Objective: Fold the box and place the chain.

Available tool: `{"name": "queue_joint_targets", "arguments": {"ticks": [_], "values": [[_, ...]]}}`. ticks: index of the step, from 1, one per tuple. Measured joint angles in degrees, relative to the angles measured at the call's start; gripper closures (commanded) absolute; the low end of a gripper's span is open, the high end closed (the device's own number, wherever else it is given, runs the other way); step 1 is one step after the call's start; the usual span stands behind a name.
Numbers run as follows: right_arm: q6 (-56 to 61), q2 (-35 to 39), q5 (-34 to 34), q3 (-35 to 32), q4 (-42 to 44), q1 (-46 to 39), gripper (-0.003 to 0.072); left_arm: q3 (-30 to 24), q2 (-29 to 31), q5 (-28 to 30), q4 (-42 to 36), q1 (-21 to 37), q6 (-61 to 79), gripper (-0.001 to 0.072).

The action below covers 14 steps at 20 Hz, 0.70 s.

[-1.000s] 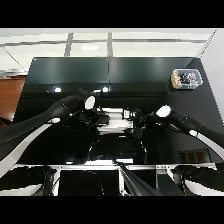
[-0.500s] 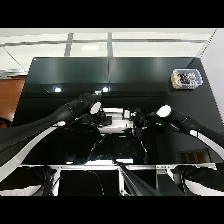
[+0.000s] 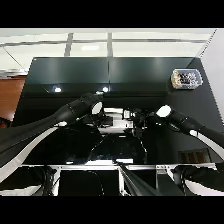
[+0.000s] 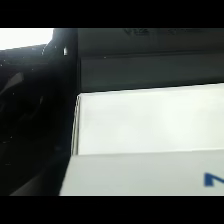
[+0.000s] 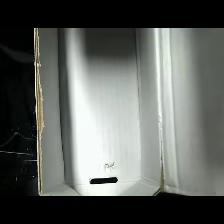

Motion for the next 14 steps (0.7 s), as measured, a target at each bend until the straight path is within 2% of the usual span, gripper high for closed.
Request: {"name": "queue_joint_targets", "arguments": {"ticks": [2, 3, 4, 5, 6, 7, 8, 9, 14], "values": [[0.0, 0.0, 0.0, 0.0, 0.0, 0.0, 0.0509, 0.0, -0.35, -0.15, 0.5, 0.0, -0.66, 0.0476], [0.0, 0.0, 0.0, 0.0, 0.0, 0.0, 0.0509, 0.02, -0.52, -0.17, 0.68, 0.0, -0.87, 0.0595], [0.02, 0.0, 0.04, -0.02, 0.0, 0.0, 0.0509, 0.02, -0.72, -0.35, 1.03, -0.02, -1.07, 0.0652], [0.11, 0.0, 0.04, -0.02, 0.07, 0.0, 0.0509, 0.02, -0.81, -0.33, 1.09, -0.02, -1.38, 0.0684], [0.09, 0.0, 0.04, -0.02, 0.04, 0.0, 0.0493, 0.04, -0.87, -0.33, 1.2, -0.07, -1.4, 0.0685], [0.09, 0.0, 0.04, -0.02, 0.04, 0.0, 0.0341, 0.07, -0.96, -0.33, 1.22, -0.07, -1.38, 0.0685], [0.09, 0.0, 0.04, -0.02, 0.04, 0.0, 0.0116, 0.07, -1.01, -0.28, 1.25, -0.07, -1.38, 0.0685], [0.07, 0.0, -0.02, 0.0, 0.04, 0.0, 0.0034, 0.07, -1.03, -0.17, 1.27, -0.07, -1.29, 0.0685], [3.15, 2.1, 0.26, -0.02, -2.21, 0.0, 0.0035, 0.09, -1.11, 0.09, 1.38, -0.07, -1.22, 0.0684]]}}
